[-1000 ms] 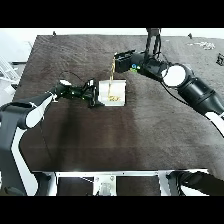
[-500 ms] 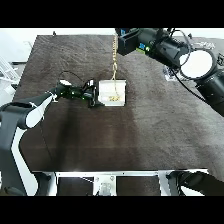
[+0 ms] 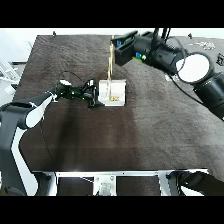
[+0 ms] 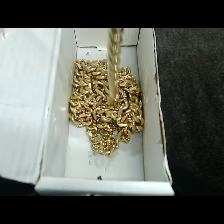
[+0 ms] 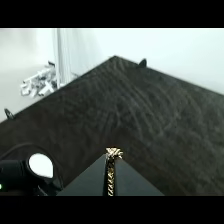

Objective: Fold the box and place the chain.

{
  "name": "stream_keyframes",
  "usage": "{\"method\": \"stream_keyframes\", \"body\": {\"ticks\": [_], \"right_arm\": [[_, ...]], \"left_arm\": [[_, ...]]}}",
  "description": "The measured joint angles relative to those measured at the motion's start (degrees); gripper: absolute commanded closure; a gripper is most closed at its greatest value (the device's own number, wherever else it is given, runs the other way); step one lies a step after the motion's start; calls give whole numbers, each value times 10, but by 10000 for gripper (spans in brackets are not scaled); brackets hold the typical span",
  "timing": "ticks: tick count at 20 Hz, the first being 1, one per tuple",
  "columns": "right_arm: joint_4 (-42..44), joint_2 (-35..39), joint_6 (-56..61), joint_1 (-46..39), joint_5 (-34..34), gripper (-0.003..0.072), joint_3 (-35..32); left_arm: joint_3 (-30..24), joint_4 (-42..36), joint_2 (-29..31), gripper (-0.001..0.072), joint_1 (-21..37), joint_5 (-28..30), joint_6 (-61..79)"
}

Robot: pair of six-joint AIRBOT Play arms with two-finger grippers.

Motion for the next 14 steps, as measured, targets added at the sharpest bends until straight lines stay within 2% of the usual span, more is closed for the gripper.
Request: {"method": "stream_keyframes", "body": {"ticks": [9, 10, 11, 12, 13, 14], "right_arm": [[1, -63, 11, 0, -17, 681, -76], [1, -73, 12, 0, -18, 633, -83], [0, -85, 13, -2, -18, 371, -90], [-2, -97, 12, -5, -18, 180, -97], [-3, -108, 12, -9, -19, 209, -102], [-3, -118, 13, -12, -19, 300, -107]], "left_arm": [[0, 0, 0, 167, 0, 0, 0], [0, 0, 0, 167, 0, 0, 0], [0, 0, 0, 167, 0, 0, 0], [0, 0, 0, 167, 0, 0, 0], [0, 0, 0, 167, 0, 0, 0], [0, 0, 0, 167, 0, 0, 0]]}}
